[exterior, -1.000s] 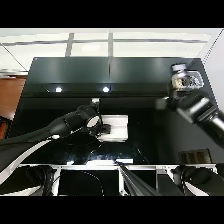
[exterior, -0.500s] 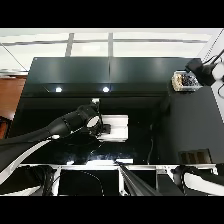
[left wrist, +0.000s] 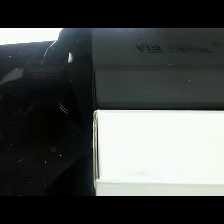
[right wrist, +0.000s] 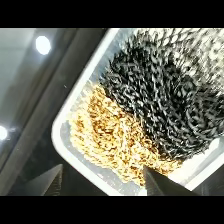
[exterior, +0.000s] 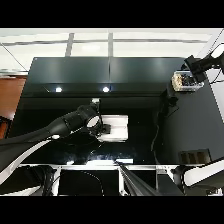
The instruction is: Fold the box and place the chain.
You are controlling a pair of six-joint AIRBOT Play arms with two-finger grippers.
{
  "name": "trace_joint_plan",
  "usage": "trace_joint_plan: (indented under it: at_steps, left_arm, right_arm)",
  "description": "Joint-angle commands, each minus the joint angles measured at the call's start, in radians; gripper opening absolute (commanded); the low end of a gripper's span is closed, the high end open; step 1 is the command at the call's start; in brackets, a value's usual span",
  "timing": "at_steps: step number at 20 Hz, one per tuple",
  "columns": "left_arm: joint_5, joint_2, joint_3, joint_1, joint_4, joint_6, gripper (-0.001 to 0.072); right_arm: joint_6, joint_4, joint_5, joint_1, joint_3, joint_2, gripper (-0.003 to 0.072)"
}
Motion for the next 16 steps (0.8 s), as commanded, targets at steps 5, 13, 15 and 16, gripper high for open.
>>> trace_joint_plan:
  at_steps: [5, 13, 15, 16]
  left_arm:
    - [0.001, 0.0, 0.0, 0.001, 0.001, 0.0, 0.0032]
    - [0.001, 0.0, 0.0, 0.0, 0.001, 0.0, 0.0032]
    - [0.001, 0.0, 0.0, 0.0, 0.0, 0.0, 0.0032]
    - [0.001, 0.0, 0.0, 0.0, 0.001, 0.0, 0.0032]
  right_arm:
    - [0.023, 0.024, 0.004, -0.008, 0.026, -0.069, 0.0541]
    - [0.023, 0.051, -0.027, -0.001, 0.026, -0.116, 0.0542]
    - [0.017, 0.069, -0.029, 0.005, 0.026, -0.13, 0.0539]
    - [-0.005, 0.092, -0.028, 0.005, 0.026, -0.136, 0.0385]
